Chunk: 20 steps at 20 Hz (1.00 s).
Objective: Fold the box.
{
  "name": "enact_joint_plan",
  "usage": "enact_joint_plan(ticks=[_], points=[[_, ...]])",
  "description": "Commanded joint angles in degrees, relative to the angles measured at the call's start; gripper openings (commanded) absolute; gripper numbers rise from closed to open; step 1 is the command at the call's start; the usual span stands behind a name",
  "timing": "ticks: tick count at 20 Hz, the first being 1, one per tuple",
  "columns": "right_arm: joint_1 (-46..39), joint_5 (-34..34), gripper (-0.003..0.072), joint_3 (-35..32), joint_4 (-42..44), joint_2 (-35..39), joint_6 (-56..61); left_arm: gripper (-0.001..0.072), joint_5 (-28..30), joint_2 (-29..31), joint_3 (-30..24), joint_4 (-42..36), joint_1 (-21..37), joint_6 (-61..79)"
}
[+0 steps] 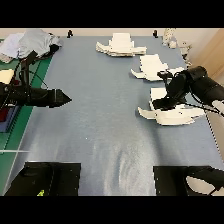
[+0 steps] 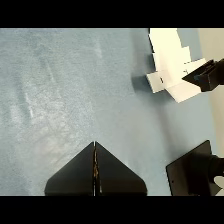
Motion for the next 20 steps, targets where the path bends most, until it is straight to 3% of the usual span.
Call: enact_joint_plan(ticks=[1,13,18,19,20], points=[[0.0,0.11,0.002,-0.07,0.02,-0.04,0.02,0.0012,0.04,0.02,-0.09,0.04,0.0,0.0],[0.0,0.22,0.002,-0.07,0.28,-0.11,0.02,0.0012,0.09,0.0,-0.07,0.11,0.0,0.09],[-0.02,4.59,0.0024,0.04,12.81,-0.24,1.57,0.0012,4.46,0.0,-0.07,-0.44,0.0,-0.26],[-0.31,4.5,0.0052,1.14,9.88,-0.37,2.25,0.0013,4.55,0.0,-0.07,-1.33,-0.02,-0.61],[-1.55,2.64,0.0167,3.69,3.65,-0.61,5.46,0.0012,4.57,0.0,-0.07,-2.54,-0.02,-0.5]])
